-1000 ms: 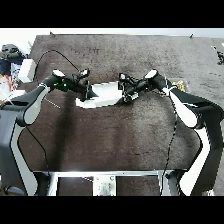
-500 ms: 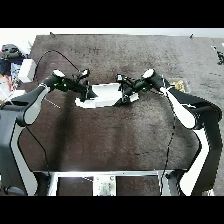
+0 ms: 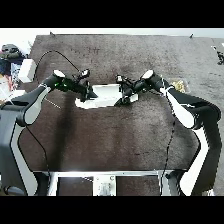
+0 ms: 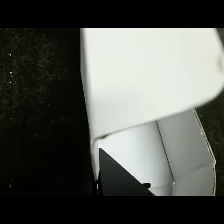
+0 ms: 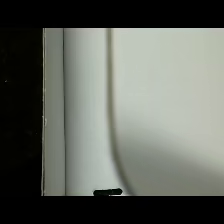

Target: Fold the box and place the chain.

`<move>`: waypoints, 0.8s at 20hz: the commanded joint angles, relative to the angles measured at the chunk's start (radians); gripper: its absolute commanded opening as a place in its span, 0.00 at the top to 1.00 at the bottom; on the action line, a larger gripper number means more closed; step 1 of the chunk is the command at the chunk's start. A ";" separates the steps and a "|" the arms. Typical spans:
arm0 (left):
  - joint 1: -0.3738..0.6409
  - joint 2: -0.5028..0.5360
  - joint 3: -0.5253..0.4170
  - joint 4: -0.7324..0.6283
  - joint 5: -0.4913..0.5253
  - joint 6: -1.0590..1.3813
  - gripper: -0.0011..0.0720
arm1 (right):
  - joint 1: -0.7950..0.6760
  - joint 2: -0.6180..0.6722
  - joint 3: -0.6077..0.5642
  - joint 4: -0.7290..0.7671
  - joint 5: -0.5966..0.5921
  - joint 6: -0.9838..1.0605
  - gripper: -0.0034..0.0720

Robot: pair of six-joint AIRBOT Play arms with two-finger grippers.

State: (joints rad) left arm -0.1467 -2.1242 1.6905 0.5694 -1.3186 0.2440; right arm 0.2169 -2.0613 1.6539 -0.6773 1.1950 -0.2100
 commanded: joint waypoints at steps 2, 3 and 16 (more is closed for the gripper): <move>0.001 0.000 0.001 -0.001 -0.001 0.000 0.97 | -0.001 -0.015 -0.001 0.000 -0.027 -0.006 0.22; 0.001 0.000 0.001 -0.001 -0.001 0.000 0.97 | -0.001 -0.014 0.000 0.002 -0.033 -0.018 0.31; 0.001 0.000 0.001 0.000 0.018 0.000 0.97 | -0.005 -0.033 -0.003 0.004 -0.047 -0.029 0.35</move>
State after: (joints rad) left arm -0.1452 -2.1242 1.6905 0.5690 -1.3136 0.2440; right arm 0.2119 -2.0853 1.6531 -0.6704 1.1690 -0.2405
